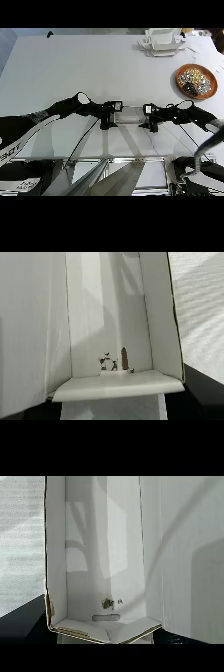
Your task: Fold the box and place the chain.
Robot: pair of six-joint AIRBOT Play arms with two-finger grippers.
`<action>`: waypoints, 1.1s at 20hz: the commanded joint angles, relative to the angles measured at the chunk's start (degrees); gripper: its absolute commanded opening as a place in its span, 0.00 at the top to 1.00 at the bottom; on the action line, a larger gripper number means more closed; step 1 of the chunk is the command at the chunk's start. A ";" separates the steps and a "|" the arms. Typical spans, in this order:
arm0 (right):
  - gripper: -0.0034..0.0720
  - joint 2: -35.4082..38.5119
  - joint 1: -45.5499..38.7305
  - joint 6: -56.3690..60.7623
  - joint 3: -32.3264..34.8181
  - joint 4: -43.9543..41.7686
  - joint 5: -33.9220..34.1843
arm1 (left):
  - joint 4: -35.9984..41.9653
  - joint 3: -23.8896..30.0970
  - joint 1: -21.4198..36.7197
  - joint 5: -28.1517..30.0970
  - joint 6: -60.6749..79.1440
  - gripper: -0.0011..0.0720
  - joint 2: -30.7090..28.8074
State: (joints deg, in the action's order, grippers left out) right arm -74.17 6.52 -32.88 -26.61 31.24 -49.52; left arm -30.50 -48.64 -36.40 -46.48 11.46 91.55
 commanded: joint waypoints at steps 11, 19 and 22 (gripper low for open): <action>0.51 0.00 0.02 -0.02 0.00 0.00 0.00 | -0.15 0.04 -0.24 0.42 0.07 0.61 0.04; 0.51 0.00 0.02 -0.02 0.00 -0.52 -0.07 | -0.13 0.04 -0.24 0.42 0.07 0.61 0.04; 0.51 0.00 0.02 0.02 0.00 -0.57 -0.68 | -0.15 0.04 -0.24 0.42 0.07 0.61 0.04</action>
State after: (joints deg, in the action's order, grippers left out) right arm -74.17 6.52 -32.97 -26.61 30.87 -49.63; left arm -30.65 -48.64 -36.62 -46.11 11.51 91.55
